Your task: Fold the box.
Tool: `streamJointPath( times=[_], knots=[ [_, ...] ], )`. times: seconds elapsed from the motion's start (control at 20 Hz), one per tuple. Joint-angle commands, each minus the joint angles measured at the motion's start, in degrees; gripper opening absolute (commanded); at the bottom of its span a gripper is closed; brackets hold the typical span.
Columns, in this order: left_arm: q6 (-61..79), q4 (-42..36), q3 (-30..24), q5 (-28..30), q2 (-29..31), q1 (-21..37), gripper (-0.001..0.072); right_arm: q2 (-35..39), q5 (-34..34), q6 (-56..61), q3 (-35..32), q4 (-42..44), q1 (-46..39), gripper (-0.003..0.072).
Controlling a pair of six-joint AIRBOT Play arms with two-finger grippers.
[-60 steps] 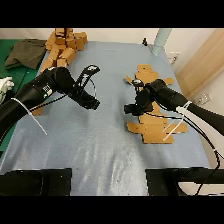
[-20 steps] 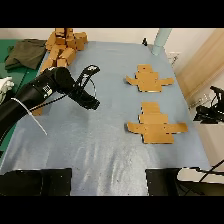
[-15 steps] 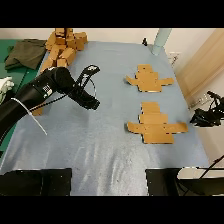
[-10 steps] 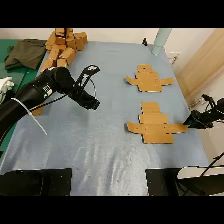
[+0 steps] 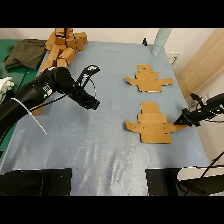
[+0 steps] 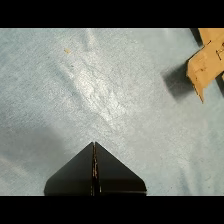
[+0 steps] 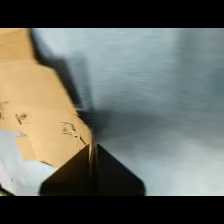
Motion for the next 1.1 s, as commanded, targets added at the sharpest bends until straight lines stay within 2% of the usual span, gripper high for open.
streamJointPath(
  times=[0.0, 0.2, 0.3, 0.4, 0.55, 0.65, 0.7, 0.75, 0.8, 0.95, 1.05],
  knots=[
    [0.0, 0.0, 0.1, 0.0, 0.0, 0.0, 0.0012, 0.0, -1.0, -0.3, -1.3, 6.6, 7.4, 0.0001],
    [0.0, 0.0, 0.1, 0.0, 0.0, 0.0, 0.0012, 0.2, 3.9, -1.9, -3.0, 24.3, 18.0, 0.0000],
    [0.0, 0.0, 0.1, 0.0, 0.0, 0.0, 0.0012, 1.4, 7.8, -0.9, -3.7, 25.0, 23.6, -0.0001],
    [0.0, 0.0, 0.1, 0.0, 0.0, 0.0, 0.0012, 4.5, 13.8, 0.7, -7.8, 24.9, 27.9, -0.0002],
    [0.0, 0.0, 0.1, 0.0, 0.0, 0.0, 0.0012, 13.1, 24.0, 2.2, -19.4, 24.6, 30.8, -0.0002],
    [0.0, 0.0, 0.1, 0.0, 0.0, 0.0, 0.0012, 18.1, 27.6, 2.2, -25.7, 23.1, 31.9, 0.0006],
    [0.0, 0.0, 0.1, 0.3, 0.0, 0.0, 0.0012, 18.9, 27.7, 2.3, -27.3, 21.8, 32.0, 0.0059],
    [0.0, 0.0, 0.1, 1.2, 0.0, 0.0, 0.0012, 19.0, 27.3, 3.1, -28.2, 20.8, 32.0, 0.0202],
    [0.0, -0.1, 0.1, 2.1, 0.0, 0.0, 0.0012, 18.8, 27.2, 4.2, -28.5, 19.9, 32.0, 0.0277],
    [0.0, -0.2, 0.1, 5.0, 0.0, 0.0, 0.0012, 18.0, 27.1, 3.9, -28.3, 19.8, 32.0, 0.0274],
    [0.0, -0.6, 0.1, 4.9, 0.0, 0.0, 0.0012, 17.6, 26.4, 2.1, -28.3, 20.5, 32.0, 0.0230]
  ],
)
